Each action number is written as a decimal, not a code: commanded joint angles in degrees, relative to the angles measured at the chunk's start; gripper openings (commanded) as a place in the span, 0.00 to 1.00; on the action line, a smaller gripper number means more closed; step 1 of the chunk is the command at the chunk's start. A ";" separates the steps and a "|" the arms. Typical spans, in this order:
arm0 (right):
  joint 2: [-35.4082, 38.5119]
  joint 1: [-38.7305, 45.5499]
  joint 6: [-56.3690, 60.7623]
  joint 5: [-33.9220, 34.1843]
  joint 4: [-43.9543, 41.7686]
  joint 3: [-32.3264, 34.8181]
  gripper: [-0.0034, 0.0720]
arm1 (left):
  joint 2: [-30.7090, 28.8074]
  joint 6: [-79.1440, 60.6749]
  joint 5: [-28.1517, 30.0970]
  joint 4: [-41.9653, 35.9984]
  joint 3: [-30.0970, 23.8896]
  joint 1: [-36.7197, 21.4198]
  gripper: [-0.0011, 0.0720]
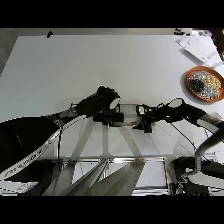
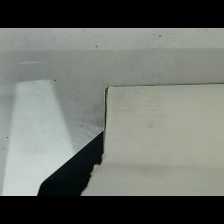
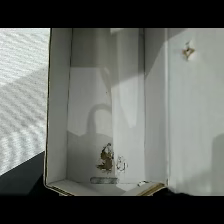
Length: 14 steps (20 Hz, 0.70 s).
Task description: Fold the box and place the chain.
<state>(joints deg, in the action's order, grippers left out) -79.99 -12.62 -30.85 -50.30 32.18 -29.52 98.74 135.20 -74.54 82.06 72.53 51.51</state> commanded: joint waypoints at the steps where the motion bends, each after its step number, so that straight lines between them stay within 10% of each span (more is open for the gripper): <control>1: -0.02 0.00 0.00 -0.02 0.00 0.00 0.50 | -0.02 -0.22 -0.68 0.35 -0.04 0.04 0.03; 6: -0.02 0.00 0.00 0.00 0.00 0.00 0.50 | -2.34 -0.42 -0.39 2.12 -0.04 0.02 0.49; 11: -0.02 0.00 0.00 -0.02 0.00 0.00 0.50 | -6.60 -6.80 0.68 2.32 -0.07 -0.07 0.52; 14: -0.02 0.00 0.00 -0.02 0.00 0.00 0.50 | -8.72 -9.46 3.26 0.00 -0.07 -0.07 0.85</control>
